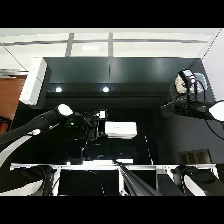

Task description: Fold the box and place the chain.

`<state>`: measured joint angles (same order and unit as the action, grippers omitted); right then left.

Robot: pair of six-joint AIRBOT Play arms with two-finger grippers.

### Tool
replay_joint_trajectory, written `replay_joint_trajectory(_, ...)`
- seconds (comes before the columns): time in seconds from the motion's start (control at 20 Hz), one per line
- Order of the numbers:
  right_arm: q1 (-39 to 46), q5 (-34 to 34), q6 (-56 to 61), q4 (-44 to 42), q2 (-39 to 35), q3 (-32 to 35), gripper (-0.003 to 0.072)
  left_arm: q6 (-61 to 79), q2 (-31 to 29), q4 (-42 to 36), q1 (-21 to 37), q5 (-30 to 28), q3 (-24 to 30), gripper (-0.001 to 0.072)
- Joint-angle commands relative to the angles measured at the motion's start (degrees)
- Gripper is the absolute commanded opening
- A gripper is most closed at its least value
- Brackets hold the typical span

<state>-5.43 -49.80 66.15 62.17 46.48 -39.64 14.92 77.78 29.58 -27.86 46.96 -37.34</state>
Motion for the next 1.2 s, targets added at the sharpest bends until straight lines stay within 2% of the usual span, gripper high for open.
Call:
replay_joint_trajectory(0.0, 0.44, 1.81, 4.7, 6.47, -1.01, -0.09, 0.0014, 0.09, 0.0, -0.33, 0.04, -0.04, -0.04, 0.0333)
replay_joint_trajectory(0.45, 0.44, -1.22, 5.88, 6.47, -1.01, -0.09, 0.0014, 0.09, 0.0, -0.42, 0.0, -0.02, -0.04, 0.0346)
replay_joint_trajectory(0.5, 0.44, -1.42, 6.4, 6.49, -1.01, -0.09, 0.0014, 0.07, -0.07, -0.26, 0.04, 0.02, -0.04, 0.0471)
replay_joint_trajectory(0.55, 0.44, -1.55, 6.8, 6.49, -1.03, -0.09, 0.0014, 0.04, -0.33, 0.02, 0.13, 0.22, -0.04, 0.0681)
replay_joint_trajectory(0.6, 0.44, -1.81, 7.04, 6.49, -1.03, -0.09, 0.0014, 0.07, -0.98, 1.55, 0.13, 0.17, -0.04, 0.072)
replay_joint_trajectory(0.7, 0.44, -2.54, 7.63, 6.49, -1.03, -0.09, 0.0014, -1.4, -3.34, 6.21, 0.55, 0.46, -0.04, 0.072)
replay_joint_trajectory(0.8, 0.44, -3.32, 7.63, 6.51, -1.03, -0.09, 0.0014, -5.14, -6.51, 7.54, 1.77, 1.9, -0.04, 0.072)
replay_joint_trajectory(0.9, 0.44, -3.63, 7.63, 6.51, -1.03, -0.09, 0.0014, -6.56, -10.51, 7.43, 2.6, 5.22, -0.04, 0.072)
replay_joint_trajectory(1.0, 0.44, -3.63, 7.63, 6.49, -1.03, -0.09, 0.0014, -6.86, -13.6, 6.21, 2.05, 5.97, -0.04, 0.072)
replay_joint_trajectory(1.15, 0.44, -4.24, 7.65, 6.47, -1.03, -0.09, 0.0014, -8.55, -13.51, 2.91, -0.39, 5.62, -2.14, 0.0719)
